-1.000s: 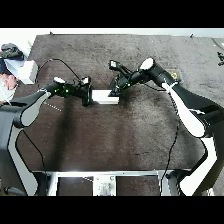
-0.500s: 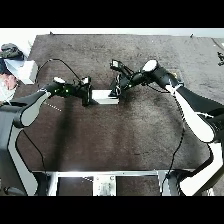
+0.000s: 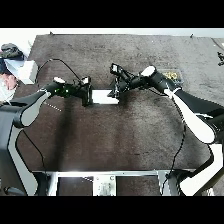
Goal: Fold the box and place the chain.
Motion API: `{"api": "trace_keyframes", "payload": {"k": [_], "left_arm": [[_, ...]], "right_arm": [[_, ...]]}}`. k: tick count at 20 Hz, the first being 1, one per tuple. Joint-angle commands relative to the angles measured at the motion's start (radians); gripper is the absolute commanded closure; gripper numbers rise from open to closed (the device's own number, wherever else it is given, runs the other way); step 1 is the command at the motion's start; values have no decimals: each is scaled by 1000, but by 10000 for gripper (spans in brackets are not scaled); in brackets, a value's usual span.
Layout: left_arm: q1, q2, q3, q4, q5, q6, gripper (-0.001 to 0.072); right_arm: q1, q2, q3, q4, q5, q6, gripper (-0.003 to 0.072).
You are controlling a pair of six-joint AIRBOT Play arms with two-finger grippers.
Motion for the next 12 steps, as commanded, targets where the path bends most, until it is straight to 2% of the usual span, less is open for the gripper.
{"api": "trace_keyframes", "payload": {"k": [1,4,9,12], "left_arm": [[0,-1,0,1,0,2,292],[0,0,0,1,0,2,292],[0,-1,0,1,0,2,292],[0,-1,0,1,0,2,292]], "right_arm": [[3,8,-3,5,-81,-29,209],[3,30,-3,5,-72,-28,210],[0,75,-8,16,48,41,210],[-1,102,-93,39,32,13,233]]}}
